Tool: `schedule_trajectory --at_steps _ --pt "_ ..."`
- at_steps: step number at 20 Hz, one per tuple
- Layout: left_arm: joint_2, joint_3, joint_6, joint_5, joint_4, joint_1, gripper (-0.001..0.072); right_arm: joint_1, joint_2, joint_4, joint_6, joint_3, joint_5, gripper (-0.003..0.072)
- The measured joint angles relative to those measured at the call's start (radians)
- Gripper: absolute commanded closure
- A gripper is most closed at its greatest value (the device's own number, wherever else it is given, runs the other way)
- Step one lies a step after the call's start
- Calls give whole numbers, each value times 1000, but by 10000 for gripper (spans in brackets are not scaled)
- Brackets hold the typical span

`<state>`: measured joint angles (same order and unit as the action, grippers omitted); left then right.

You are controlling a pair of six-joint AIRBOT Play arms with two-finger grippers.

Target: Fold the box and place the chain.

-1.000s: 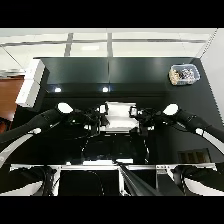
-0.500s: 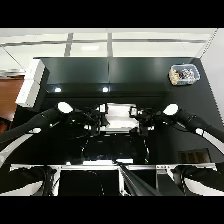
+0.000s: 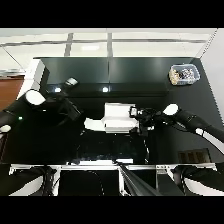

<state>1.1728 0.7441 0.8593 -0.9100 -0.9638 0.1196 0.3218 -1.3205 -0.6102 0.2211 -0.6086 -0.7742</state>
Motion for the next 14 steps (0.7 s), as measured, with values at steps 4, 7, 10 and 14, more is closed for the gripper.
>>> schedule_trajectory --at_steps 4,7,10,14 --pt "93 -54 238 -146 120 -161 683 0 0 0 0 0 0 540" --pt "192 -75 267 -199 251 -167 683 0 0 0 0 0 0 540" --pt "267 -71 275 -193 327 -95 683 0 0 0 0 0 0 540" --pt "317 -51 222 -193 428 -8 681 0 0 0 0 0 0 540"
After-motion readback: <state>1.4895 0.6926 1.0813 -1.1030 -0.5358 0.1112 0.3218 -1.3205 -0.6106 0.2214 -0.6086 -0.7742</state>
